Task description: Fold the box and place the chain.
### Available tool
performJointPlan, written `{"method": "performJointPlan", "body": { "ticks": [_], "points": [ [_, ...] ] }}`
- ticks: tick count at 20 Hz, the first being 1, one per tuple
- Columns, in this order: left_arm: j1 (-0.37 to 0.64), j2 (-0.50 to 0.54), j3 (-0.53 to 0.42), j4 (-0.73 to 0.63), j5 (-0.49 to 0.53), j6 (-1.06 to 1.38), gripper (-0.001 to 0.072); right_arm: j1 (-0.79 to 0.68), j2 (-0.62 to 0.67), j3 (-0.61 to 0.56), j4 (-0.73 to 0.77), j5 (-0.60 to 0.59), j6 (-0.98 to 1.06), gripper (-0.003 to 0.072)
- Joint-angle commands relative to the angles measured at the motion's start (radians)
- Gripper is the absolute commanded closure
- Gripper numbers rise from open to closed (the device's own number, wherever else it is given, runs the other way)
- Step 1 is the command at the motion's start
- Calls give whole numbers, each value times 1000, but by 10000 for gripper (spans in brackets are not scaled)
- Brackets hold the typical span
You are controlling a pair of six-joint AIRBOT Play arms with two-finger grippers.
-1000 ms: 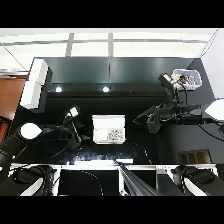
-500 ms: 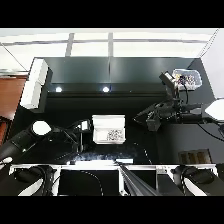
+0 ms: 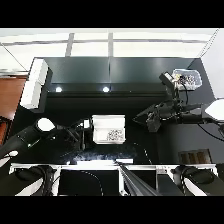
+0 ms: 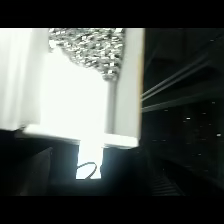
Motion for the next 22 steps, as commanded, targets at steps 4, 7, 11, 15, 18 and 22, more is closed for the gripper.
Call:
{"method": "performJointPlan", "body": {
  "ticks": [4, 7, 11, 15, 18, 22],
  "points": [
    [58, -91, 64, -11, -85, 119, 9, 0, 0, 0, 0, 4, 0, 297],
    [42, -102, 65, -6, -66, 128, 9, 0, 0, 0, 1, 4, 0, 297],
    [42, -102, 65, -11, -29, 127, 9, 0, 0, 0, 0, 4, 0, 297],
    [42, -102, 65, -33, -21, 136, 9, 0, 0, 0, 0, 3, 0, 297],
    [42, -102, 65, -66, -21, 150, 10, 0, 0, 0, 0, 3, 0, 298],
    [42, -102, 65, -61, -25, 150, 10, 0, 0, 0, 0, 3, 0, 297]
  ]
}}
